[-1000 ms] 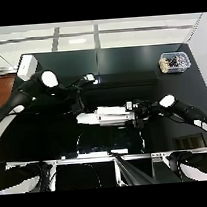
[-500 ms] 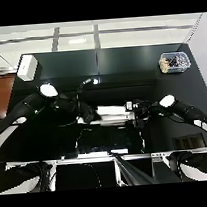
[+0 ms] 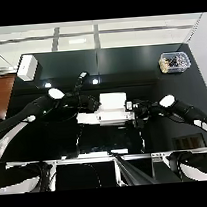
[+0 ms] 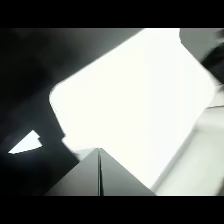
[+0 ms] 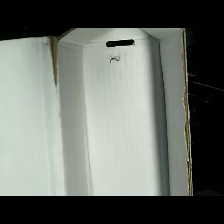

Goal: Fold the box and place the chain.

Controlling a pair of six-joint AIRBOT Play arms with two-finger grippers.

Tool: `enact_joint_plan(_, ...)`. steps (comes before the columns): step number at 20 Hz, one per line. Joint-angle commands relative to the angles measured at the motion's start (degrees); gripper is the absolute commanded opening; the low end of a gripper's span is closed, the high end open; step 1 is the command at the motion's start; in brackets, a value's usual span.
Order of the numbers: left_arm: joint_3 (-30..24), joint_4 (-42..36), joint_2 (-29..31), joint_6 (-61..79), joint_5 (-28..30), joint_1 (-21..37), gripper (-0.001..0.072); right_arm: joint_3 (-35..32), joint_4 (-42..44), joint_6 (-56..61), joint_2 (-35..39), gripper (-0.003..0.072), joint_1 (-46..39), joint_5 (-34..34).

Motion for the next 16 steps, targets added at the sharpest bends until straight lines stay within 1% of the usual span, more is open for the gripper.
enact_joint_plan(1, 0.0, 3.5, -2.8, -3.9, -0.2, -0.6, 0.0022, 0.0, 0.0, 0.0, 0.0, 0.0473, 0.0, 0.0)
enact_joint_plan(4, 2.5, 5.9, -1.0, -4.7, -2.4, 0.9, 0.0021, 0.0, 0.0, 0.0, 0.0, 0.0473, 0.0, 0.0)
enact_joint_plan(6, 4.6, 8.9, 3.1, -7.0, -4.6, 3.7, 0.0021, 0.0, 0.0, 0.0, 0.0, 0.0473, 0.0, 0.0)
enact_joint_plan(7, 4.5, 9.6, 6.3, -7.6, -5.8, 5.3, 0.0021, 0.0, 0.0, 0.0, 0.0, 0.0473, 0.0, 0.0)
enact_joint_plan(8, 3.5, 9.9, 9.2, -7.2, -7.1, 6.6, 0.0021, 0.0, 0.0, 0.0, 0.0, 0.0473, 0.0, 0.0)
enact_joint_plan(9, 1.4, 9.7, 11.8, -5.2, -7.5, 7.4, 0.0021, 0.0, 0.0, 0.0, 0.0, 0.0473, 0.0, 0.0)
enact_joint_plan(10, -2.0, 9.3, 13.8, -2.7, -7.5, 7.4, 0.0024, 0.0, 0.0, 0.0, 0.0, 0.0472, 0.0, 0.0)
enact_joint_plan(11, -5.4, 8.8, 14.8, 0.1, -8.4, 7.2, 0.0024, 0.0, 0.0, 0.0, 0.0, 0.0473, 0.0, 0.0)
enact_joint_plan(13, -10.1, 8.7, 14.8, 9.1, -13.7, 7.1, 0.0028, 0.0, 0.0, 0.0, 0.0, 0.0472, 0.0, 0.0)
enact_joint_plan(14, -11.5, 9.6, 14.8, 12.5, -15.0, 7.1, 0.0105, 0.0, 0.0, 0.0, 0.0, 0.0472, 0.0, 0.0)
enact_joint_plan(15, -12.2, 11.3, 14.8, 15.2, -14.9, 7.0, 0.0341, 0.0, 0.0, 0.0, 0.0, 0.0472, 0.0, 0.1)
enact_joint_plan(16, -12.3, 12.6, 14.7, 18.7, -13.8, 6.9, 0.0600, 0.0, 0.0, 0.0, 0.0, 0.0472, 0.0, 0.1)
